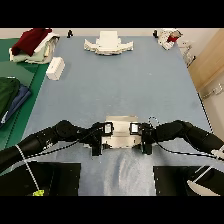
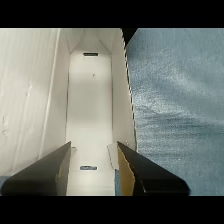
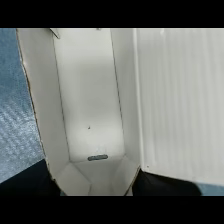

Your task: Fold the box.

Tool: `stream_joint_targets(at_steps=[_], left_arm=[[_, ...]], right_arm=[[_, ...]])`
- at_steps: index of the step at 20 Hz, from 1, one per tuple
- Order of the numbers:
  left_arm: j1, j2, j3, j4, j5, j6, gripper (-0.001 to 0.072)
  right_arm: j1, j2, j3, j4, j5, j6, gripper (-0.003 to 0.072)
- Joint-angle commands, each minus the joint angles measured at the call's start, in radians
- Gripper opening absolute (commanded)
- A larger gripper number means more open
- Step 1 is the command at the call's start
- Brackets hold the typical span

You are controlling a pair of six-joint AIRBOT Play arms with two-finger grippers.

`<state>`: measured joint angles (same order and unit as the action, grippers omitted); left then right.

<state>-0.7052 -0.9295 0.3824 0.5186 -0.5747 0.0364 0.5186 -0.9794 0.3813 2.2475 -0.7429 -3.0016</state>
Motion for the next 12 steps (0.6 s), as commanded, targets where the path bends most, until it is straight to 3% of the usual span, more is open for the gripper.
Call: stream_joint_targets(at_steps=[1, 2, 4, 5, 8, 12], left_arm=[[0.001, 0.000, 0.000, 0.002, 0.000, 0.000, 0.0480], [0.001, 0.000, 0.001, 0.002, -0.001, -0.002, 0.0462], [0.002, 0.002, 0.008, 0.029, -0.001, -0.003, 0.0102], [0.002, 0.008, 0.013, 0.057, -0.001, -0.015, 0.0013], [0.002, 0.054, 0.041, 0.214, -0.003, -0.219, 0.0013], [0.020, 0.202, 0.075, 0.571, -0.073, -0.796, 0.0012]], right_arm=[[0.001, 0.000, 0.000, 0.000, 0.001, 0.001, 0.0547], [0.001, 0.000, 0.000, 0.000, 0.001, 0.001, 0.0547], [0.001, 0.000, 0.000, 0.000, 0.001, 0.001, 0.0547], [0.001, 0.000, 0.000, 0.000, 0.001, 0.001, 0.0547], [0.001, 0.000, 0.000, 0.000, 0.001, 0.001, 0.0547], [0.001, 0.000, 0.000, 0.000, 0.001, 0.001, 0.0547]])
